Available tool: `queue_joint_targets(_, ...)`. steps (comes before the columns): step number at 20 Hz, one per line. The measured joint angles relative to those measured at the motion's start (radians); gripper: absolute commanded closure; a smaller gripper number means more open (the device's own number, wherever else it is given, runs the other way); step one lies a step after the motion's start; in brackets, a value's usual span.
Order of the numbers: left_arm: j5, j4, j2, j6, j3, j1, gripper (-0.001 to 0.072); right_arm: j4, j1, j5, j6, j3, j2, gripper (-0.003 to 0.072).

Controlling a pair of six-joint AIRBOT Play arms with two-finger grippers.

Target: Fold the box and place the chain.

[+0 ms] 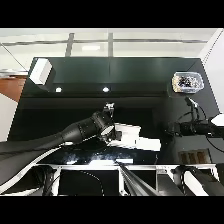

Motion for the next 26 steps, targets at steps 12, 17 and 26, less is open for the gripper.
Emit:
queue_joint_targets(12, 0.001, 0.0, 0.0, 0.003, 0.0, 0.0, 0.0677, 0.077, 0.111, 0.115, 0.051, -0.026, -0.206, 0.0656)
queue_joint_targets(17, 0.0, 0.0, 0.0, -0.001, 0.0, 0.0, 0.0677, 0.309, 0.169, 0.162, -0.121, -0.021, -0.227, 0.0228)
queue_joint_targets(26, 0.0, 0.0, 0.0, 0.003, 0.0, 0.0, 0.0677, 0.441, 0.229, 0.225, -0.228, 0.017, -0.23, -0.002)
